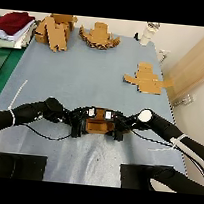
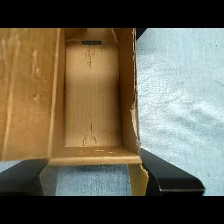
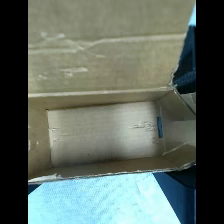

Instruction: Fold the box.

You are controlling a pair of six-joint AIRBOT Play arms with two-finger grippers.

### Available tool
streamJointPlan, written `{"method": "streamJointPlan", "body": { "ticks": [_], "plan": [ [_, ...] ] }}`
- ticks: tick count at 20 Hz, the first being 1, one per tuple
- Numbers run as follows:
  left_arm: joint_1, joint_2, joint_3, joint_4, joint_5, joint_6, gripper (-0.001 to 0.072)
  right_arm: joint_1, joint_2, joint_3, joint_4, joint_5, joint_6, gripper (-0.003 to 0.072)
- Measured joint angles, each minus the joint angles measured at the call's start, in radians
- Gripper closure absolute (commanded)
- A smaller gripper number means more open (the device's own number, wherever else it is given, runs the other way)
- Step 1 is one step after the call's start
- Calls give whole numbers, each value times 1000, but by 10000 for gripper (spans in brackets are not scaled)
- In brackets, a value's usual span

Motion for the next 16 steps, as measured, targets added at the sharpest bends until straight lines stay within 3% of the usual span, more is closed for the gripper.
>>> {"method": "streamJointPlan", "body": {
  "ticks": [7, 9, 11, 12, 16],
  "plan": [
    [-1, 0, 0, -3, -7, 9, 246, 0, 0, 0, 0, 0, -1, 179],
    [-1, 0, 0, -4, -8, 10, 245, 0, 0, 0, 0, -1, -1, 88],
    [-2, 0, 0, -4, -13, 11, 246, 0, 0, 0, -2, -1, 0, 60],
    [-2, 0, 0, -5, -13, 11, 245, 0, 0, 0, -4, -2, 6, -28],
    [-2, 0, 0, -5, -9, 10, 245, 1, 7, 1, -9, -23, 48, -29]
  ]
}}
